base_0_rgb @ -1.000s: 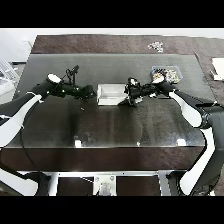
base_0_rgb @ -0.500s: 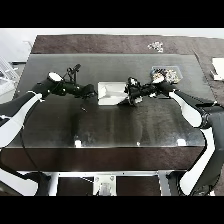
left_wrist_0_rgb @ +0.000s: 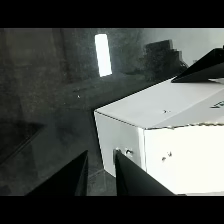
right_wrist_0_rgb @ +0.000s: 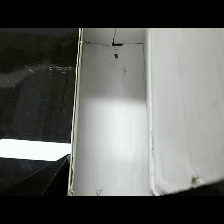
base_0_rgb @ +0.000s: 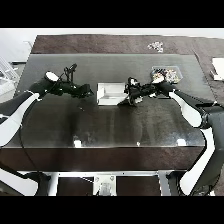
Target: Fold the box and place the chain.
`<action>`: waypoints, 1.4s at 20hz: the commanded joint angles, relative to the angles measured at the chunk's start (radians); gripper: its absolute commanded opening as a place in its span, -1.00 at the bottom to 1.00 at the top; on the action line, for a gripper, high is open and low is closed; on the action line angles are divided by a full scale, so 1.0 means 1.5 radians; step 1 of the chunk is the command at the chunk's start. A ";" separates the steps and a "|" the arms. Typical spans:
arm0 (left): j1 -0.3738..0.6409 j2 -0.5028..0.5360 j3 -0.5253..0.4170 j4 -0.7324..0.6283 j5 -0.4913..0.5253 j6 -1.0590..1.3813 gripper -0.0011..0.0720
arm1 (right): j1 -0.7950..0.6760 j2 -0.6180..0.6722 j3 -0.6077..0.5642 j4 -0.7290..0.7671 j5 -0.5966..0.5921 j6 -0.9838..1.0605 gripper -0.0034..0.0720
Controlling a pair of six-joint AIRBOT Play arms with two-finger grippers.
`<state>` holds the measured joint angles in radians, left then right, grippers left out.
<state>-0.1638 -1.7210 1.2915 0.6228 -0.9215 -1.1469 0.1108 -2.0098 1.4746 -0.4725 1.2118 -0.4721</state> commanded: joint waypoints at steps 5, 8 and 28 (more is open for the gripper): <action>0.002 0.001 0.000 -0.058 -0.045 0.020 -0.39 | 0.000 0.000 0.000 0.001 0.001 0.000 0.35; 0.002 0.001 0.000 -0.079 -0.054 0.031 -0.39 | 0.000 0.000 0.000 0.001 0.001 0.000 0.35; -0.061 0.001 0.055 0.095 -0.026 -0.181 -0.02 | 0.000 0.000 0.000 0.001 0.001 0.000 0.35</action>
<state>-0.2379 -1.7206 1.3449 0.6853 -0.9558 -1.3231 0.1108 -2.0098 1.4746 -0.4721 1.2129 -0.4725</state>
